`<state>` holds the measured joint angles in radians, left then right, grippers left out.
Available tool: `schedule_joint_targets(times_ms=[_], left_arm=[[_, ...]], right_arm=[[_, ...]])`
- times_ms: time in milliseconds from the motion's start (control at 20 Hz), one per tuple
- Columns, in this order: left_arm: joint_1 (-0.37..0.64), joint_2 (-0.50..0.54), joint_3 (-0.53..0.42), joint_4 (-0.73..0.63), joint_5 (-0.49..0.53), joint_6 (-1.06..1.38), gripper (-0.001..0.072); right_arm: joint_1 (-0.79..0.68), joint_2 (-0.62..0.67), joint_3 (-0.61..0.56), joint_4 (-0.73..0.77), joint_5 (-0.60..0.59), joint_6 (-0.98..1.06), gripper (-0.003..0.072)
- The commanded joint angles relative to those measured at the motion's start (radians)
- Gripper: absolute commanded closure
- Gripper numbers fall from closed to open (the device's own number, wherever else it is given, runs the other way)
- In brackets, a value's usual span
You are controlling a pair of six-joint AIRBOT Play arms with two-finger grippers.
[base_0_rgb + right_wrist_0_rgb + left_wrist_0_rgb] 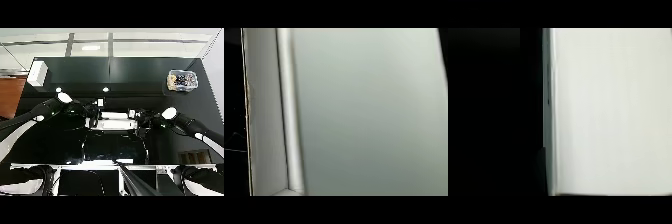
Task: Fold the box and place the chain.
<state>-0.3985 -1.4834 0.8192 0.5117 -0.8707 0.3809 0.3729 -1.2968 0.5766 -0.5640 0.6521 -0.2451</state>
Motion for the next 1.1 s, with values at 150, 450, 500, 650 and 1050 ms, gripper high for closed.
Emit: schedule_joint_targets(times_ms=[150, 450, 500, 650, 1050], left_arm=[[0.0, -0.001, 0.0, 0.0, 0.005, 0.0, 0.0681], [0.0, -0.001, 0.0, 0.0, 0.006, 0.001, 0.0681], [0.0, -0.001, 0.0, 0.0, 0.006, 0.0, 0.0681], [0.0, -0.001, 0.0, 0.001, 0.005, 0.0, 0.0681], [0.004, 0.039, 0.07, 0.116, 0.003, -0.139, 0.0194]], right_arm=[[-0.018, 0.0, 0.003, 0.015, 0.025, -0.014, -0.003], [-0.017, 0.0, 0.003, 0.014, 0.025, -0.014, -0.003], [-0.017, 0.0, 0.003, 0.014, 0.025, -0.014, -0.003], [-0.017, 0.0, 0.003, 0.014, 0.025, -0.014, 0.0217], [-0.017, 0.0, 0.003, 0.014, 0.025, -0.014, 0.0218]])
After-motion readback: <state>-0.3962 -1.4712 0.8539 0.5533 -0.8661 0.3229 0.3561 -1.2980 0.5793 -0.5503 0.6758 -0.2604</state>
